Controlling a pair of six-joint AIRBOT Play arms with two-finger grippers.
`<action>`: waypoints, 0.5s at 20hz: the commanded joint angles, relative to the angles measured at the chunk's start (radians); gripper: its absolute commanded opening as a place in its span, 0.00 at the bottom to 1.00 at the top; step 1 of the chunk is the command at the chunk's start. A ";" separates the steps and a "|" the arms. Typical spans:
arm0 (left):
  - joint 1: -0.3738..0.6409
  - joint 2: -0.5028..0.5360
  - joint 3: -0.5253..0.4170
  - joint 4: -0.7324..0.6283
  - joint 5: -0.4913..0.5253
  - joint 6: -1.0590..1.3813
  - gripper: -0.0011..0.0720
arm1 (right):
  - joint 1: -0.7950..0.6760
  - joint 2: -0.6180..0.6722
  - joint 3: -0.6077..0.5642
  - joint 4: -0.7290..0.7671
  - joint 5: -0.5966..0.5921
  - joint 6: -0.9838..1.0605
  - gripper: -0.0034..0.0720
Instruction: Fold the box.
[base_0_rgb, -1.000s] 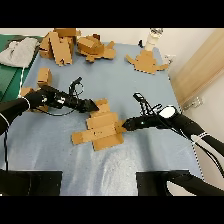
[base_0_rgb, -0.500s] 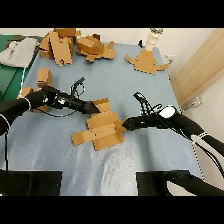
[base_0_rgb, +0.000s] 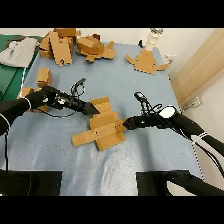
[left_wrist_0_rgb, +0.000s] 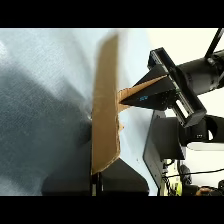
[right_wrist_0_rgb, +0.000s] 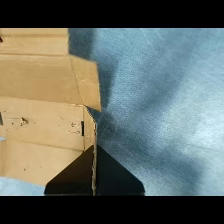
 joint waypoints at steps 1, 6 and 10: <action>0.001 -0.001 0.001 0.001 0.000 0.011 0.08 | 0.000 0.000 0.000 -0.008 -0.005 0.000 0.05; 0.000 -0.001 0.001 0.001 -0.001 0.046 0.03 | 0.000 0.000 0.000 -0.010 -0.005 0.000 0.05; -0.022 0.001 0.002 -0.001 -0.003 0.101 0.03 | -0.003 0.000 0.002 -0.014 -0.016 0.001 0.37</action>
